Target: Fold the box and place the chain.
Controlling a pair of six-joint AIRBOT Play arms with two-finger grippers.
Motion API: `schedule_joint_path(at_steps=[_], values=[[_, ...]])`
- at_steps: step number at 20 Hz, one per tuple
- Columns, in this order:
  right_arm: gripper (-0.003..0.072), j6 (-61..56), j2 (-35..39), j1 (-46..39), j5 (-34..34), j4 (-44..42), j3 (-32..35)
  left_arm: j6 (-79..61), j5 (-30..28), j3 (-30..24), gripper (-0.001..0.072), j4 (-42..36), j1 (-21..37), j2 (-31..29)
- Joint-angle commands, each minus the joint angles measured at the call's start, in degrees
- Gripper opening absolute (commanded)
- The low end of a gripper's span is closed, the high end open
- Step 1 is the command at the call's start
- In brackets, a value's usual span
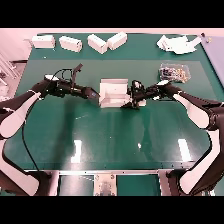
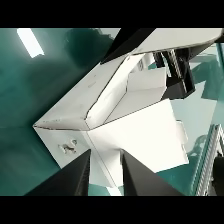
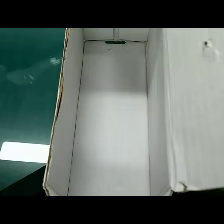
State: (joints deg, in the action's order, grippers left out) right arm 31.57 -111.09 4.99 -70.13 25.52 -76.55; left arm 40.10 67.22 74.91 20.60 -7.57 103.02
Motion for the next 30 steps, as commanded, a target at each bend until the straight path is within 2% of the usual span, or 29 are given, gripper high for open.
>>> schedule_joint_path(at_steps=[1,6,10,14,19,21,26,30], values=[[0.0584,0.0,0.0,0.0,0.0,0.0,0.0,1.6,0.8,0.1,0.0264,0.3,0.0,0.0],[0.0585,0.0,0.0,0.0,0.0,0.0,0.0,2.9,-2.4,0.1,0.0266,4.8,-3.2,-0.4],[0.0585,0.0,0.0,0.0,0.0,0.0,0.0,4.7,-6.1,0.1,0.0317,7.2,-4.1,-2.6],[0.0584,0.0,0.0,0.0,0.0,0.0,0.0,9.9,-6.7,0.7,0.0361,10.6,-4.2,-3.5],[0.0585,0.0,0.0,0.0,0.0,0.0,0.0,18.4,-6.7,3.4,0.0361,20.6,-5.7,-3.5],[0.0585,0.0,0.0,0.0,0.0,0.0,0.0,21.6,-6.8,4.4,0.0393,24.5,-7.2,-3.5],[0.0585,0.0,0.0,0.0,0.0,0.0,0.0,26.3,-6.8,8.9,0.0393,26.9,-10.8,-3.5],[0.0585,0.0,0.0,0.0,0.0,0.0,0.0,36.5,-4.9,10.9,0.0393,39.1,-13.5,-3.5]])
